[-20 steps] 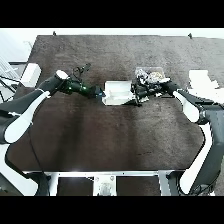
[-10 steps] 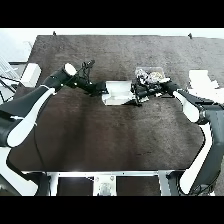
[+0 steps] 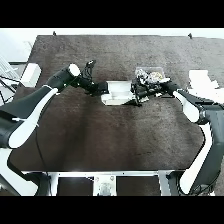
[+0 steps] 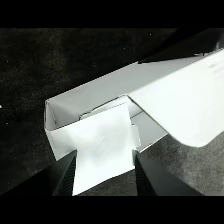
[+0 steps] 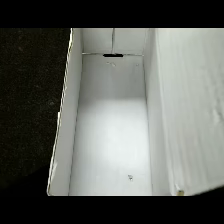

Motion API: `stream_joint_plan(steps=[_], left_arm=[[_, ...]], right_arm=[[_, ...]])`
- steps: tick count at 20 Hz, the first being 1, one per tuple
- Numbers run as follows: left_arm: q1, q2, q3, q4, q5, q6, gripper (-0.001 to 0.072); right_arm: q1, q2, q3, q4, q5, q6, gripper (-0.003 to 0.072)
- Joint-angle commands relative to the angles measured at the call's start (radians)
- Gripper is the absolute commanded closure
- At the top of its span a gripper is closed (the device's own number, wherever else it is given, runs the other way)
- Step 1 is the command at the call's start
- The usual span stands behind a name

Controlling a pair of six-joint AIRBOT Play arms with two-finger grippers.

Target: Fold the box and place the chain.

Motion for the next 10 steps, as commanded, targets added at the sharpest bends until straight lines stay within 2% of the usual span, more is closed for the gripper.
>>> stream_joint_plan(steps=[1,3,4,5,10], left_arm=[[0.016,0.012,0.001,0.056,-0.040,0.008,0.0304],[0.053,0.035,0.001,0.087,-0.078,0.008,0.0322],[0.070,0.045,0.001,0.095,-0.092,0.010,0.0533],[0.086,0.063,-0.006,0.099,-0.097,0.014,0.0678],[0.172,0.121,-0.134,0.112,-0.105,0.065,0.0681]], right_arm=[[0.000,0.000,0.000,0.001,0.000,0.000,0.0104],[0.000,0.000,0.000,0.000,0.000,0.000,0.0104],[0.000,0.000,0.000,0.000,0.000,0.000,0.0104],[0.000,0.000,0.000,0.000,0.000,0.000,0.0104],[0.000,0.000,0.000,0.000,0.000,0.000,0.0104]])
